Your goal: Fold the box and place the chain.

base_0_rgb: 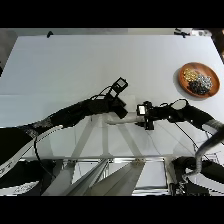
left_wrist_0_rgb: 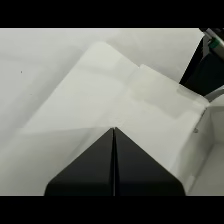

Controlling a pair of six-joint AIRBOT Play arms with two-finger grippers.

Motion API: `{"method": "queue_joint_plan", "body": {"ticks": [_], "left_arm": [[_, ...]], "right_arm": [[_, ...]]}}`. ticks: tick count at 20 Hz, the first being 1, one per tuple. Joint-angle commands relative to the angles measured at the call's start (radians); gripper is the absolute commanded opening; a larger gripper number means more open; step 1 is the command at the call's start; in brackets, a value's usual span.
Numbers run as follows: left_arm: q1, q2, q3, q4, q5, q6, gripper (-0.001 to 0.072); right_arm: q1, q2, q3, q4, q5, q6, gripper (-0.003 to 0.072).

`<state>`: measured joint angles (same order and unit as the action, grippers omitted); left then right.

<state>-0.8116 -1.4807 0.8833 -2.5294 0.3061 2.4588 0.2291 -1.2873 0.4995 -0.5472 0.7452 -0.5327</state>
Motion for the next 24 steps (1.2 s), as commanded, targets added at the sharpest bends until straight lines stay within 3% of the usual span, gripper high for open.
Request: {"method": "queue_joint_plan", "body": {"ticks": [1, 7, 10, 12, 13, 18, 22, 24], "left_arm": [[0.000, 0.058, 0.001, -0.002, -0.030, 0.006, 0.0008], [0.001, 0.220, 0.001, 0.032, 0.010, 0.005, 0.0015], [0.001, 0.301, 0.001, 0.062, 0.083, 0.005, 0.0090], [0.001, 0.362, 0.001, 0.106, 0.150, 0.005, 0.0055], [0.002, 0.399, 0.001, 0.153, 0.187, 0.003, 0.0007], [0.058, 0.568, 0.001, 0.504, 0.393, -0.417, 0.0006], [0.155, 0.741, 0.001, 0.626, 0.568, -0.602, 0.0005], [0.195, 0.789, 0.000, 0.721, 0.711, -0.619, 0.0010]], "right_arm": [[0.000, 0.000, 0.001, 0.002, -0.004, 0.001, 0.0479], [0.000, 0.000, 0.001, 0.002, -0.004, 0.001, 0.0479], [0.000, 0.000, 0.001, 0.002, -0.004, 0.001, 0.0479], [0.000, 0.000, 0.001, 0.002, -0.004, 0.001, 0.0479], [0.000, 0.000, 0.001, 0.002, -0.004, 0.001, 0.0479], [0.000, 0.000, 0.001, 0.002, -0.004, 0.001, 0.0479], [0.000, 0.000, 0.001, 0.002, -0.004, 0.001, 0.0479], [0.000, 0.000, 0.001, 0.002, -0.004, 0.001, 0.0479]]}}
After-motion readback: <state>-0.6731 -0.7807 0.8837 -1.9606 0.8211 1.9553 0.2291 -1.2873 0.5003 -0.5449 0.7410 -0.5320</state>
